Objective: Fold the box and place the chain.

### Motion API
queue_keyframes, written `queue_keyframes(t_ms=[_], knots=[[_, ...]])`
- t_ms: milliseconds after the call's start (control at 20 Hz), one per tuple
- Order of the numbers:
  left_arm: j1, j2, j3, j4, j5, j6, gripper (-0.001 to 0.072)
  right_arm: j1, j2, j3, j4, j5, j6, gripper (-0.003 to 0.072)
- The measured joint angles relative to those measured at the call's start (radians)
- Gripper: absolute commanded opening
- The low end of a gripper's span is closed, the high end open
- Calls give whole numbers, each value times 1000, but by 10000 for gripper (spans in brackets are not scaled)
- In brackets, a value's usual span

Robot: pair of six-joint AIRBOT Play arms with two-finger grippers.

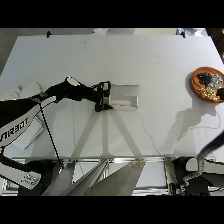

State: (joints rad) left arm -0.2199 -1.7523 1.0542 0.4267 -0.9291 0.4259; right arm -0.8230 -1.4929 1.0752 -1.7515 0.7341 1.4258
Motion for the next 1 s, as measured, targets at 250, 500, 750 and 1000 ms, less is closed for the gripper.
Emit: queue_keyframes(t_ms=[250, 500, 750, 1000], knots=[[0, 0, 0, 0, 0, 0, 17, -9, -87, 1, 142, -81, -39, 290], [0, 0, 0, 0, -1, 0, 17, -10, -115, 1, 222, -125, -69, 10], [0, 0, 0, 0, 0, 0, 17, 18, -64, -2, 240, -51, -134, 10], [0, 0, 0, 0, 0, 0, 17, 113, 106, 0, 247, 1, -229, 9]])
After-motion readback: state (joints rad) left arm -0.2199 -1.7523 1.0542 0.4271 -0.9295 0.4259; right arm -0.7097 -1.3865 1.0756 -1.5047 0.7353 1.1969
